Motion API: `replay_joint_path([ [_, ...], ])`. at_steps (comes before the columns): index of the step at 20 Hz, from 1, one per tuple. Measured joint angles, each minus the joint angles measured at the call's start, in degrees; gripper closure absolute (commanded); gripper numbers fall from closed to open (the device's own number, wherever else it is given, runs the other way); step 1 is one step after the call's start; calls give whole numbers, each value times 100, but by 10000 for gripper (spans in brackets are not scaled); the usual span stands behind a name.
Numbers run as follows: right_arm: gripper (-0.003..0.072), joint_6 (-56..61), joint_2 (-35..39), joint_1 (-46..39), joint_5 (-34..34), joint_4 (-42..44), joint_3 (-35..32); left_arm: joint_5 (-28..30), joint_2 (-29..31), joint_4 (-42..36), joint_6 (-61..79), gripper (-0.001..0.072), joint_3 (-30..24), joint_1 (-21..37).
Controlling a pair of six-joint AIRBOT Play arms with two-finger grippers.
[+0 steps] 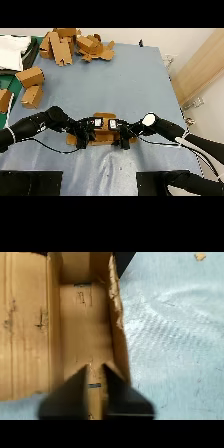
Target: Fold the box.
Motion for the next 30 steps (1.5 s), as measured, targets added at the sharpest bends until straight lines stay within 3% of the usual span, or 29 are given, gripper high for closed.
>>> replay_joint_path([
  [6,312,0,0,0,0,0,0,-236,643,1381,-1923,694,0,201],
  [12,313,-2,0,0,0,0,0,-699,1766,2039,-5191,694,-81,1346],
  [18,312,-4,0,0,0,0,0,-1088,2310,2680,-8380,694,-765,2162],
  [23,313,-4,0,0,0,0,0,-841,2179,2511,-9101,695,-1268,2288],
  [30,313,-7,0,0,2,0,0,-278,1591,1180,-8529,695,-1410,2315],
])
